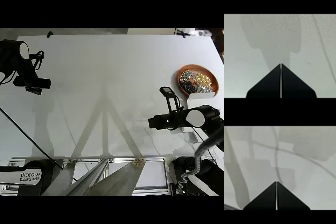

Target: Fold the box and place the chain.

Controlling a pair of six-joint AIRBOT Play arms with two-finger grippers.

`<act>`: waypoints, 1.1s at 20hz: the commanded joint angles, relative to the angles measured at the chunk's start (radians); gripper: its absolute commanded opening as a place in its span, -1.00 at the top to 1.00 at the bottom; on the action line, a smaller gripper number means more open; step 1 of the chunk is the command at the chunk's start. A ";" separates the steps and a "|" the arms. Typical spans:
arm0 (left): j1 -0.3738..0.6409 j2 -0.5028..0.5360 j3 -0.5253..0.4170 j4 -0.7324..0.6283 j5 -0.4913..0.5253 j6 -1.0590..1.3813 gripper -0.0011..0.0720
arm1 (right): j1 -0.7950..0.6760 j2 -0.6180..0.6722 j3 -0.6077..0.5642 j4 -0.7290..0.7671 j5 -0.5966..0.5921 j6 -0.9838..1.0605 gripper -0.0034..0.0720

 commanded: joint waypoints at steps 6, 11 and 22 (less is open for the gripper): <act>0.001 -0.001 0.000 0.000 0.000 0.000 0.95 | -0.544 -0.002 0.145 -0.109 0.182 -0.167 0.86; 0.001 -0.001 0.000 0.000 0.000 0.000 0.95 | -1.099 -0.111 0.385 -0.136 0.181 -0.428 -0.02; 0.001 -0.001 0.000 0.000 -0.003 0.000 0.95 | -1.336 -0.712 0.725 -0.232 0.106 -0.591 -0.66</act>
